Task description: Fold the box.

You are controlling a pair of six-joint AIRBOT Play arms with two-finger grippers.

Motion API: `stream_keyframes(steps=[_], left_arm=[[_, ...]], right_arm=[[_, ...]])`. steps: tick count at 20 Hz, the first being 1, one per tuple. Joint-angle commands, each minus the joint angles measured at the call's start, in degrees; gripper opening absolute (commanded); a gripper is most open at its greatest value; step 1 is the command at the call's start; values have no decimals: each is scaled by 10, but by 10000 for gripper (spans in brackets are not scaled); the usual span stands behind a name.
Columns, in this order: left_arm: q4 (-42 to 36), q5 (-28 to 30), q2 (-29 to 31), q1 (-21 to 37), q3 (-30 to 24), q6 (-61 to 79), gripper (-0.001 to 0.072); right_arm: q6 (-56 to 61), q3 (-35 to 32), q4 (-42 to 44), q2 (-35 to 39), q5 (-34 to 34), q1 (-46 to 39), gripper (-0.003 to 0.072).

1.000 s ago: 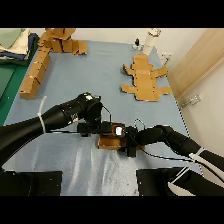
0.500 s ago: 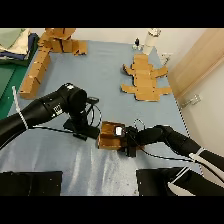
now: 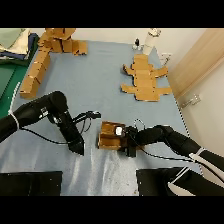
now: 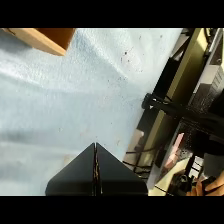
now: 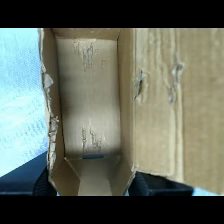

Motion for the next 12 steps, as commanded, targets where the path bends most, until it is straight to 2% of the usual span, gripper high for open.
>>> stream_keyframes(steps=[1,2,3,4,5,9,12], left_arm=[[-112,131,12,75,-74,231,13],[-139,202,17,89,-96,268,15],[-162,266,17,98,-114,293,249],[-177,315,17,97,-127,310,657],[-182,340,17,93,-134,339,717],[-179,337,17,73,-135,550,718],[-174,354,17,40,-135,572,718]], right_arm=[[0,1,0,0,1,0,512],[0,0,1,0,0,0,512],[0,0,-1,0,0,0,513],[0,0,-3,0,0,0,513],[0,0,-3,0,0,0,512],[0,0,-9,0,0,0,513],[0,0,-9,0,0,0,513]])
